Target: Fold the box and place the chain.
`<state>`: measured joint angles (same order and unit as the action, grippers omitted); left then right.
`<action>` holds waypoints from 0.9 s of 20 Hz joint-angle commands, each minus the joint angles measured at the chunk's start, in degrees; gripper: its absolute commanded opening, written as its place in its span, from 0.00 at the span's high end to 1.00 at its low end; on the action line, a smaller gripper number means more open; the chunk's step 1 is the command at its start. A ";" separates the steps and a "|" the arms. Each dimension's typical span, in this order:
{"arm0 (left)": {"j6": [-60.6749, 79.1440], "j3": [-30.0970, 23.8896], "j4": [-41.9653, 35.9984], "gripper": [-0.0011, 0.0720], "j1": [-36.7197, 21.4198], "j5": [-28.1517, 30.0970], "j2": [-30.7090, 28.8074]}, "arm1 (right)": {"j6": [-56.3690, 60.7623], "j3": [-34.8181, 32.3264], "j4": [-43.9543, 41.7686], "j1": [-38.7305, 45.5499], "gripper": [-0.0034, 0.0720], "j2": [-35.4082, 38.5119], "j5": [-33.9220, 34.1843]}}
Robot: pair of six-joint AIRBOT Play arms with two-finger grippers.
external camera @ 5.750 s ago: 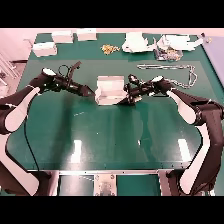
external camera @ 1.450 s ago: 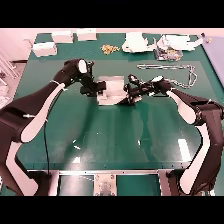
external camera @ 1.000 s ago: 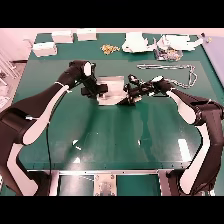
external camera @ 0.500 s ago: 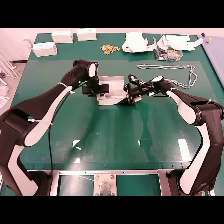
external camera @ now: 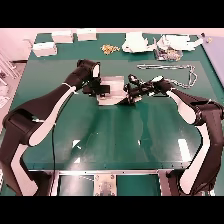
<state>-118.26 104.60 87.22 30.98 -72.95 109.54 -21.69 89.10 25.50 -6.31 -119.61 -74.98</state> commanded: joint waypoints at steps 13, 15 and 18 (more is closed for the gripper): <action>-0.85 5.29 2.71 0.75 1.42 -3.54 4.17 | 0.02 0.00 -0.02 -0.02 0.18 0.00 -0.02; -0.85 5.29 2.86 0.75 1.42 -3.61 4.17 | 0.02 0.00 -0.02 -0.02 0.18 0.00 -0.02; -0.90 5.29 2.86 0.75 1.42 -3.78 4.17 | 0.02 0.00 -0.02 -0.02 0.18 0.00 -0.02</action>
